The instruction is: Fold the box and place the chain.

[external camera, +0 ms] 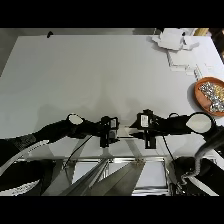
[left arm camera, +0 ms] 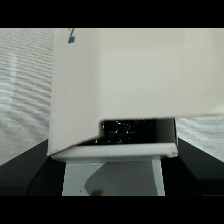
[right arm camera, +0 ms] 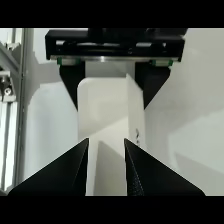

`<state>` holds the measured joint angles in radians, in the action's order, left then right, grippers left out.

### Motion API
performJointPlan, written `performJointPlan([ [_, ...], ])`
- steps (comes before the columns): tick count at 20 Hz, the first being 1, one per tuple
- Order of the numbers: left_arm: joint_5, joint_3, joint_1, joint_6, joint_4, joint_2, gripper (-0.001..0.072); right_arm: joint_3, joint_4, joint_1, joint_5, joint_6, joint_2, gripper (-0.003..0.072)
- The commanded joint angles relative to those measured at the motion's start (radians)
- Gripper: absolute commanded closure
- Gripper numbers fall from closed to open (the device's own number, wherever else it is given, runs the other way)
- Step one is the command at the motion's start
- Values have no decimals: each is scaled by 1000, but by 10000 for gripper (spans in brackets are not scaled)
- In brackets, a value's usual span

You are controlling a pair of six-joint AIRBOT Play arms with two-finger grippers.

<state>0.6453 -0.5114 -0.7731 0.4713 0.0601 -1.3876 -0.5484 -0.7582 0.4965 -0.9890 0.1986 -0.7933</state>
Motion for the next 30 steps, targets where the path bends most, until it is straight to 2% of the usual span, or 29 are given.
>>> performJointPlan([
  [1, -1, 0, 0, 0, 0, 1, 501, -114, -20, 0, -59, 14, -109, 434],
  [6, -1, 0, 0, 0, 0, 1, 501, -133, -110, 0, -149, 14, -238, 434],
  [13, -1, 0, 0, 0, 0, 1, 501, -131, -142, 6, -87, 13, -243, 436],
  [14, -1, 0, 0, 0, 0, 1, 501, -131, -155, 16, -82, 14, -243, 454],
  [15, -1, 0, 0, 0, 0, 1, 501, -131, -168, 31, -79, 14, -243, 514],
  [17, -1, 0, 0, 0, 0, 1, 501, -130, -177, 57, -56, 14, -243, 540],
  [18, 0, 0, 0, 0, 0, 1, 501, -130, -180, 65, -39, 14, -243, 578],
  [23, -1, 0, 0, 0, 0, 1, 501, -122, -230, 70, -19, 65, -242, 587],
  [25, -1, 0, 0, 0, 0, 1, 501, -100, -229, 74, -17, 66, -242, 583],
  [27, 0, 0, 0, 0, 0, 1, 501, -76, -228, 91, -21, 66, -242, 547],
  [29, -1, 0, 0, 0, 0, 1, 501, -68, -224, 103, -31, 66, -241, 441],
  [30, -1, 0, 0, 0, 0, 1, 501, -68, -207, 105, -38, 66, -235, 422],
])
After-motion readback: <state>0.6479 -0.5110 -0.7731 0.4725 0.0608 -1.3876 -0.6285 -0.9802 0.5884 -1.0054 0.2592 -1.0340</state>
